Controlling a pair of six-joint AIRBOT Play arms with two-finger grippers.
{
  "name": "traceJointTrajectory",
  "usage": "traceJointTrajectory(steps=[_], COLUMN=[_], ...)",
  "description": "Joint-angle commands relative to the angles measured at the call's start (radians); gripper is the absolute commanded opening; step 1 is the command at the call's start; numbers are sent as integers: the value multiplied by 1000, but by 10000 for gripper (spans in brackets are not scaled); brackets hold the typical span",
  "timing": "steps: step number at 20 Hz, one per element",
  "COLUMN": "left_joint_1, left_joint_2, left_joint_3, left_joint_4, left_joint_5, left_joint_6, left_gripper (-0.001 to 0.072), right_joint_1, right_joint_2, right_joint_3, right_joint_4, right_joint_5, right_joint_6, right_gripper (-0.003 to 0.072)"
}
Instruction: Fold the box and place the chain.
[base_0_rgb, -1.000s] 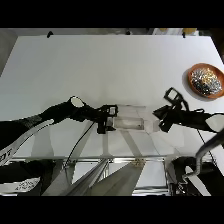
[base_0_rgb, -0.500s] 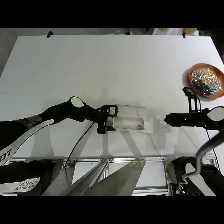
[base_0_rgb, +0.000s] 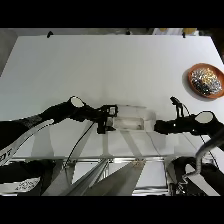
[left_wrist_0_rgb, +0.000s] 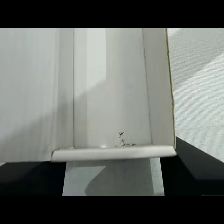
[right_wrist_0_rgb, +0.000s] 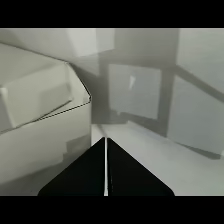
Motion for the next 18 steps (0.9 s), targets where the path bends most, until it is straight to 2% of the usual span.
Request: traceJointTrajectory(steps=[1,4,5,6,9,12,15,18], left_joint_1=[0,0,0,0,0,0,0,0], left_joint_2=[1,1,1,1,1,1,1,1], left_joint_3=[0,0,0,0,0,0,0,0], left_joint_4=[0,0,0,0,0,0,0,0], left_joint_5=[0,0,0,0,0,0,0,0], left_joint_6=[0,0,0,0,0,0,0,0], left_gripper=[255,255,255,255,255,255,255,255], right_joint_1=[30,30,30,30,30,30,30,55], right_joint_2=[13,93,127,157,190,190,190,190], right_joint_3=[-7,-7,-7,-7,-8,-8,-8,-8], right_joint_4=[113,107,112,116,117,125,132,134], right_joint_5=[-4,-2,-3,-3,-5,-5,-6,-7], right_joint_6=[-49,-48,-48,-47,-21,-20,-20,-5], right_gripper=[47,78,160,208,217,285,300,346])
